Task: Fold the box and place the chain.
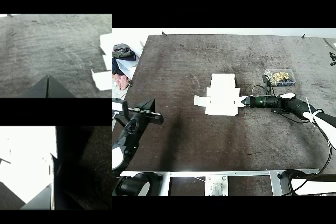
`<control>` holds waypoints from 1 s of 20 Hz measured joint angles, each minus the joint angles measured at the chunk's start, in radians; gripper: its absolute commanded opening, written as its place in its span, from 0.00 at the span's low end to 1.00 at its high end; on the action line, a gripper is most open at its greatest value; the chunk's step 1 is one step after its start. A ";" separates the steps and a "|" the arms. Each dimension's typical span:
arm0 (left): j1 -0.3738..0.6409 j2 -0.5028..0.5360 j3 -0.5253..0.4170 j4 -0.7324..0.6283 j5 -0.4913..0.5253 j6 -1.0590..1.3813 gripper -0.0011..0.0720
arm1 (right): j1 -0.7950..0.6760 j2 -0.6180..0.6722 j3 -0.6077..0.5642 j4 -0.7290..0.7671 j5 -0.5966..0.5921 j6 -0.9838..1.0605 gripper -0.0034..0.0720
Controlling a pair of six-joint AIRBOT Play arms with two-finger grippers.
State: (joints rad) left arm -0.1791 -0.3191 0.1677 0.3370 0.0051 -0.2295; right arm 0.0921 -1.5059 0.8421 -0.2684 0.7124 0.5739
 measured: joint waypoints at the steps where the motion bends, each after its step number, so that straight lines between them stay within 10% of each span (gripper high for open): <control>1: 0.000 0.000 0.001 0.000 -0.014 0.004 0.72 | 0.002 0.000 0.000 -0.001 -0.010 -0.006 0.06; 9: 0.000 -0.101 0.167 0.004 -0.145 0.090 0.75 | 0.007 0.000 0.001 -0.003 -0.026 -0.051 0.06; 20: 0.000 -0.928 0.756 0.015 -0.611 0.008 0.75 | 0.013 0.000 0.001 -0.003 -0.018 -0.100 0.06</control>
State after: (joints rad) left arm -0.1791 -1.2469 0.9241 0.3519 -0.6060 -0.2211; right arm 0.1055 -1.5059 0.8429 -0.2718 0.6941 0.4740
